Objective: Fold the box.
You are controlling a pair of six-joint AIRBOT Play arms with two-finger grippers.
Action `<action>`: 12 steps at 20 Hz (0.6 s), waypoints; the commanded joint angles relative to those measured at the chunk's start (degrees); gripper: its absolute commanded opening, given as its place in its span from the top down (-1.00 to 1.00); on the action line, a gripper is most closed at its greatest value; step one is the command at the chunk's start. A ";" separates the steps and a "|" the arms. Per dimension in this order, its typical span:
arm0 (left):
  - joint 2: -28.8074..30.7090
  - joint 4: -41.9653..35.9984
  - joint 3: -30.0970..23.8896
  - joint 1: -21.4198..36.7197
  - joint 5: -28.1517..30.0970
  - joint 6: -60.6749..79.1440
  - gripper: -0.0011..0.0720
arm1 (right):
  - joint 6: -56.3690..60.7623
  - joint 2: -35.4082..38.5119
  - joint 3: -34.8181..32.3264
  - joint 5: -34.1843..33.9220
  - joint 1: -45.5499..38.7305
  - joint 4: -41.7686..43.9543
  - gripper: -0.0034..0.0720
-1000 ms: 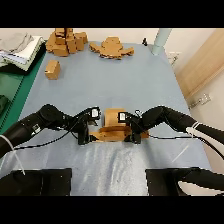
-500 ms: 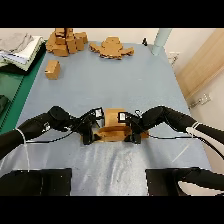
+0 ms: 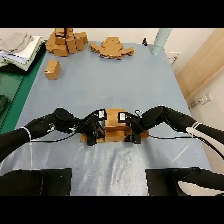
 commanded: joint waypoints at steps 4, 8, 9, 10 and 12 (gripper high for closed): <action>-1.18 -4.26 0.07 -2.29 2.08 2.25 0.85 | 0.02 0.00 -0.02 0.02 0.02 0.02 -0.68; -2.12 -5.27 0.04 -2.78 2.62 2.91 0.85 | 0.02 0.00 -0.02 0.02 0.04 0.02 -0.68; -2.12 -5.27 0.04 -2.78 2.71 2.91 0.85 | 0.02 0.00 -0.02 0.02 0.02 0.02 -0.68; -2.12 -5.27 0.04 -2.78 3.19 2.91 0.85 | 0.02 0.00 -0.02 0.02 0.04 0.02 -0.68; -2.12 -5.29 0.04 -2.78 4.28 2.89 0.84 | 0.02 0.00 -0.02 0.02 0.02 0.02 -0.68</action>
